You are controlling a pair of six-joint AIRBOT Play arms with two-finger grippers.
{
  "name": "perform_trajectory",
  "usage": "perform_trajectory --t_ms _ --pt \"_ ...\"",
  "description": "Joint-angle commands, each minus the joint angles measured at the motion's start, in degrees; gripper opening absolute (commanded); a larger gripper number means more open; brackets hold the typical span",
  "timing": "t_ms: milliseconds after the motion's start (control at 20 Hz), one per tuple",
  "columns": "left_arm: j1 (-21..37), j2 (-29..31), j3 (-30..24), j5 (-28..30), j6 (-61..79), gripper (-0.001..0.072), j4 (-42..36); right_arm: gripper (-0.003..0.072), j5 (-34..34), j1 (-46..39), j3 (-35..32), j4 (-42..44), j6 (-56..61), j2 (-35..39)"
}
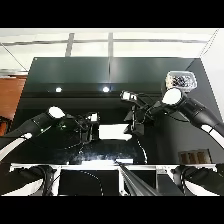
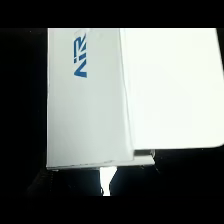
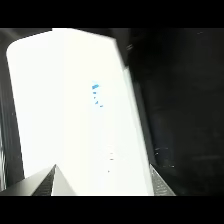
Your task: Fold the box and place the chain.
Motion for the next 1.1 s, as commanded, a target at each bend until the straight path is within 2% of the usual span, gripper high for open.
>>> perform_trajectory --t_ms 0,250,350,400,450,750,800,850,1050 --pt "0.0 0.0 0.0 0.0 0.0 0.0502 0.0 0.0709 -0.9 2.5 0.1 -3.9 0.0 0.0" --pt "0.0 0.0 0.0 0.0 0.0 0.0502 0.0 0.0708 -5.4 3.6 0.1 -4.8 0.9 0.0" --pt "0.0 0.0 0.0 0.0 0.0 0.0502 0.0 0.0672 -5.8 4.1 0.1 -5.2 0.9 0.0" --pt "0.0 0.0 0.0 0.0 0.0 0.0502 0.0 0.0518 -5.7 4.4 0.1 -5.1 0.9 0.0" --pt "0.0 0.0 0.0 0.0 0.0 0.0502 0.0 0.0439 -5.5 4.7 0.1 -5.1 0.9 0.1" --pt "0.0 0.0 0.0 0.0 0.0 0.0502 0.0 0.0412 -4.5 6.4 0.0 -6.4 4.7 0.1" --pt "0.0 0.0 0.0 0.0 0.0 0.0503 0.0 0.0384 -4.7 6.6 0.0 -6.9 5.3 0.1" --pt "0.0 0.0 0.0 0.0 0.0 0.0502 0.0 0.0277 -4.6 6.6 0.0 -7.1 5.4 0.1" --pt "0.0 0.0 0.0 0.0 0.0 0.0502 0.0 0.0264 -4.7 6.6 0.0 -7.1 5.4 0.1"
